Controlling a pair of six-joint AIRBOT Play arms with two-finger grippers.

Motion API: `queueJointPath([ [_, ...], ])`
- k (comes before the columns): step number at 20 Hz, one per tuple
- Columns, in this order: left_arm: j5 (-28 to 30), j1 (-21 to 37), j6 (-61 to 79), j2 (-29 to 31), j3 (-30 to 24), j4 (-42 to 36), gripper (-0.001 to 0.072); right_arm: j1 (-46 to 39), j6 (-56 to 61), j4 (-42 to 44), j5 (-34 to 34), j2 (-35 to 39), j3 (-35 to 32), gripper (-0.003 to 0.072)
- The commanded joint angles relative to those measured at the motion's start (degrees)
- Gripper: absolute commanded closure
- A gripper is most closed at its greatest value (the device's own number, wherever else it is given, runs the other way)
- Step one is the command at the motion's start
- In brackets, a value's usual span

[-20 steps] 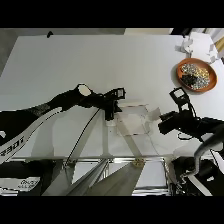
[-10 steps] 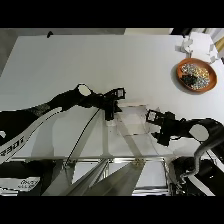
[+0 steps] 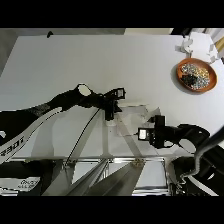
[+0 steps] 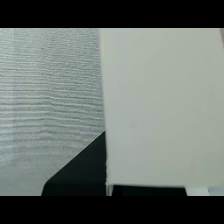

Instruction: Fold the box and place the chain.

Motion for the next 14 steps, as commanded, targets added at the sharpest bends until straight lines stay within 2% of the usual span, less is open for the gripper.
queueJointPath([
  [1, 0.0, 0.0, 0.0, 0.0, 0.0, 0.0, 0.0698, 3.2, 2.2, -1.0, -7.6, -0.5, -1.6, -0.0012],
  [3, 0.0, 0.0, 0.0, 0.0, 0.0, 0.0, 0.0698, 3.2, 3.1, -1.0, -10.3, -1.8, -1.6, -0.0011],
  [14, 0.0, 0.0, 0.0, 0.0, 0.0, 0.0, 0.0698, 2.9, 2.9, -1.0, -11.0, -3.7, -1.5, -0.0005],
])
